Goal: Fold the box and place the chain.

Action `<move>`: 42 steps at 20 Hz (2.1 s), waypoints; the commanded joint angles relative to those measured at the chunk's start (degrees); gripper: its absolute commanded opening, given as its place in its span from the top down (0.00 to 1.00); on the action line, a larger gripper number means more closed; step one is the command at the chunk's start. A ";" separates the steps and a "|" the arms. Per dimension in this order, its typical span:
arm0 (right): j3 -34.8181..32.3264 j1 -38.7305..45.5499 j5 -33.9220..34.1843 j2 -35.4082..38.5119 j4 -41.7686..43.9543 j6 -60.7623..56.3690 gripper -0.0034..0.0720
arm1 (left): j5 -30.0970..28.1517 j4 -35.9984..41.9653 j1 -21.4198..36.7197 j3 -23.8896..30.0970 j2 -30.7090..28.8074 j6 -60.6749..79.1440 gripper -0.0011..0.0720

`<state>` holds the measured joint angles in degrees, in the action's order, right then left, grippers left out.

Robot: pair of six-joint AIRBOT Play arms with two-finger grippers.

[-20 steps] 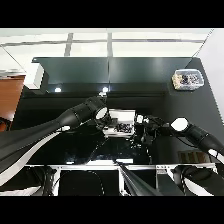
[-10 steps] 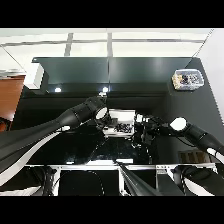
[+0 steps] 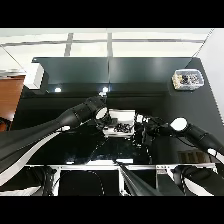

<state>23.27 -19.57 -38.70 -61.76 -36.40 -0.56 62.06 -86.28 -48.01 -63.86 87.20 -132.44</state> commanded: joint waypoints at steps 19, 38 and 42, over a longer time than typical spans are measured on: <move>23.56 8.35 -22.69 18.69 2.32 -43.89 0.94 | 0.00 0.00 0.02 -0.02 -0.04 0.02 0.95; 22.88 3.91 -20.09 8.22 -0.63 -50.66 0.60 | 0.04 0.00 0.02 -0.02 -0.04 0.02 0.95; 22.91 12.15 -24.96 9.33 -1.57 -50.64 0.60 | 0.00 0.00 0.02 -0.02 -0.04 0.02 0.95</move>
<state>46.15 -11.99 -60.38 -52.88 -36.82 -51.22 62.08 -86.26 -48.01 -63.86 87.18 -132.42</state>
